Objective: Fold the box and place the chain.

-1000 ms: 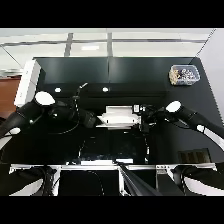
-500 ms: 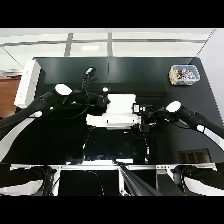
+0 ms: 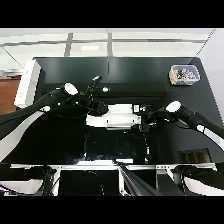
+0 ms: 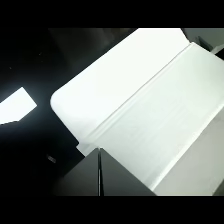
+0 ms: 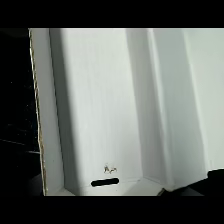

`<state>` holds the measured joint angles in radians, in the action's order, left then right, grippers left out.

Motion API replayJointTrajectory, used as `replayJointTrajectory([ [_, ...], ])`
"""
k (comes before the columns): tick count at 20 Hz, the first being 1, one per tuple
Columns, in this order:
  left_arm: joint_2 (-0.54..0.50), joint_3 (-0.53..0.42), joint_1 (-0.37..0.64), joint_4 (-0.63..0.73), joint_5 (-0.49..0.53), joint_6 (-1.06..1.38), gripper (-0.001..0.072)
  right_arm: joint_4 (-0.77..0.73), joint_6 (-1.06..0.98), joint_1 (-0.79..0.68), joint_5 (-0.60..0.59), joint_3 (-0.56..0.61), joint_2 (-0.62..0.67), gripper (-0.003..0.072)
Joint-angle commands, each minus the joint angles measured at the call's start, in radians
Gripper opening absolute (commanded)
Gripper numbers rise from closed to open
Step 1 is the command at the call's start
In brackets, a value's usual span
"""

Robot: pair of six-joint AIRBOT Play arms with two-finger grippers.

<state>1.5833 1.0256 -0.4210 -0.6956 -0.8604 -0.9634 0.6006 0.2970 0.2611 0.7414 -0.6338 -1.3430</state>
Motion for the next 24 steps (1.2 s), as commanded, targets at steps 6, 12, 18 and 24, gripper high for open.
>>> replayJointTrajectory([
  [6, -0.082, 0.034, 0.061, -0.111, -0.065, -0.007, 0.0025, -0.001, -0.001, 0.001, -0.002, 0.0, 0.0, 0.0127],
  [12, -0.435, -0.229, 0.101, -0.073, -0.017, 0.243, 0.0027, -0.001, -0.001, 0.001, -0.002, 0.0, 0.0, 0.0127],
  [18, -0.536, -0.438, 0.06, -0.049, 0.082, 0.932, 0.072, -0.001, -0.001, 0.001, -0.002, 0.0, 0.0, 0.0127],
  [24, -0.405, -0.376, -0.041, -0.124, 0.249, 1.073, 0.069, -0.001, -0.001, 0.001, -0.002, 0.0, 0.0, 0.0127],
])
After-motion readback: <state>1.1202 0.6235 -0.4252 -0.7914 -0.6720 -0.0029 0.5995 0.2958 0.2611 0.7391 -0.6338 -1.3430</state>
